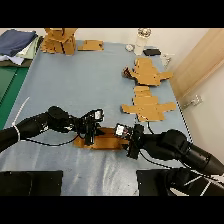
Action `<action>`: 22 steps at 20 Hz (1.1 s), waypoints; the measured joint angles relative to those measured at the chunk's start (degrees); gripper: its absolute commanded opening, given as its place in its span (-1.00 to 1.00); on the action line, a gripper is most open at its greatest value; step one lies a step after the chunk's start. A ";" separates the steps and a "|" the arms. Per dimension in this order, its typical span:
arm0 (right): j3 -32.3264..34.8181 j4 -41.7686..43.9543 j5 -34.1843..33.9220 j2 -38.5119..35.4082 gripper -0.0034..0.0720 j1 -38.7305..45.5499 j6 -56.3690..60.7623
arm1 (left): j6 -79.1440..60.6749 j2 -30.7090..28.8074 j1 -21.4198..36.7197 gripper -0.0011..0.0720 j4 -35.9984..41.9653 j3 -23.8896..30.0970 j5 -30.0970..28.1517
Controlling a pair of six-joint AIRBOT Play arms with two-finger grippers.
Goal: Fold the box.
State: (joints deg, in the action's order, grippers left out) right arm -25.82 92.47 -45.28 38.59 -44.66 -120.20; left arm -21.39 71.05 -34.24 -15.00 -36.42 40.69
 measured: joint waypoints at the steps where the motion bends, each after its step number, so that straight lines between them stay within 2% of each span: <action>1: 0.00 2.84 0.33 -0.09 0.30 1.57 -4.09 | 0.00 0.00 0.00 -0.93 0.00 0.00 -0.02; 4: -0.20 8.72 0.66 -0.26 0.30 5.01 -11.85 | 0.00 0.00 0.00 -0.93 0.00 0.00 -0.02; 9: -0.50 12.20 -5.40 -1.95 0.30 6.62 -16.24 | 0.00 0.00 0.00 -0.93 0.00 0.00 -0.02; 14: -0.04 12.96 -9.29 -3.45 0.30 1.07 -15.21 | -0.02 0.00 0.00 -0.93 -0.02 0.00 -0.02; 18: 1.11 10.36 -6.19 -1.38 0.30 -5.11 -12.00 | -0.02 0.00 0.00 -0.93 0.00 0.00 -0.02; 22: 1.49 8.83 -2.67 3.21 0.30 -7.43 -10.25 | 0.00 0.00 0.00 -0.93 0.00 0.00 0.00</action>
State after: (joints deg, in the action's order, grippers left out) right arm -24.34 101.30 -47.94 41.80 -52.10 -130.45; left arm -21.39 71.05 -34.24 -15.00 -36.42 40.69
